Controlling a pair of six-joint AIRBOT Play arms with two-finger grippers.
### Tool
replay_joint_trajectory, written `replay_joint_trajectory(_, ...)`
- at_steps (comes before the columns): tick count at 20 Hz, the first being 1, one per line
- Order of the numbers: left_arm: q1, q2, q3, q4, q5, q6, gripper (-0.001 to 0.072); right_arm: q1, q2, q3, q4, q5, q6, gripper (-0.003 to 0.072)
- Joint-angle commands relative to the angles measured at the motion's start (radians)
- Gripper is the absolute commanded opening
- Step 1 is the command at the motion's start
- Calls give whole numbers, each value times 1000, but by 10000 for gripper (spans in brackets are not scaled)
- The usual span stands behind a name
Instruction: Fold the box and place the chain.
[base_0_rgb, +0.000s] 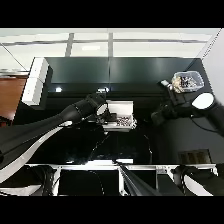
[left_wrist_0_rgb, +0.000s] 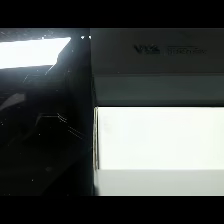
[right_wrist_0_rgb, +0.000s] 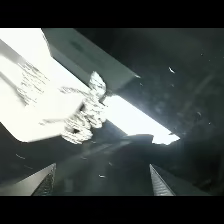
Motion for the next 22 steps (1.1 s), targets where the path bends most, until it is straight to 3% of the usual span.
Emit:
replay_joint_trajectory(1,0,-1,0,0,0,0,31,60,-10,-105,-19,-159,-366,720)
replay_joint_trajectory(5,0,-1,0,0,0,0,31,108,-80,-111,92,-248,-705,719)
replay_joint_trajectory(8,0,-1,0,0,0,0,31,108,-129,-111,231,-225,-908,719)
replay_joint_trajectory(14,0,-1,0,0,0,0,31,108,-173,-111,255,-219,-987,719)
replay_joint_trajectory(22,0,-1,0,0,0,0,31,200,-201,-111,277,-380,-987,719)
